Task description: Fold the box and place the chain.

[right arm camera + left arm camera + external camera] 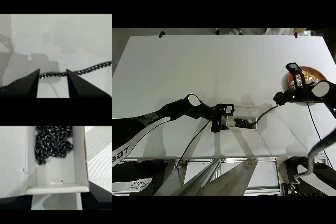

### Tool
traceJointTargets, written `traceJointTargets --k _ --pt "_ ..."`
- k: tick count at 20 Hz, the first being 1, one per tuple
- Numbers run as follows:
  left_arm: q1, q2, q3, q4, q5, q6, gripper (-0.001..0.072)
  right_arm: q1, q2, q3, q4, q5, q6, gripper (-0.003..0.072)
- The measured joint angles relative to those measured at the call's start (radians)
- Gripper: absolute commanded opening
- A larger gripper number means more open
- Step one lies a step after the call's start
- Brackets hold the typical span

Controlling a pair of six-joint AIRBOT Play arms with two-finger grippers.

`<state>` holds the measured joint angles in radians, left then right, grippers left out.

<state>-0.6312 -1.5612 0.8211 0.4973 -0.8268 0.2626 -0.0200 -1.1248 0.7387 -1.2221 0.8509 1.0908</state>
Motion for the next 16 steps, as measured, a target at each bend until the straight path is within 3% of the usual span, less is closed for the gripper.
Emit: traceJointTargets --k 4,16 --pt "0.0 0.0 0.0 0.0 0.0 0.0 0.0256 -0.002 -0.086 0.0 -0.034 -0.005 0.064 0.0337" --pt "0.0 0.0 0.0 0.0 0.0 0.0 0.0256 -0.003 -0.159 0.0 -0.133 0.002 0.204 0.0289"
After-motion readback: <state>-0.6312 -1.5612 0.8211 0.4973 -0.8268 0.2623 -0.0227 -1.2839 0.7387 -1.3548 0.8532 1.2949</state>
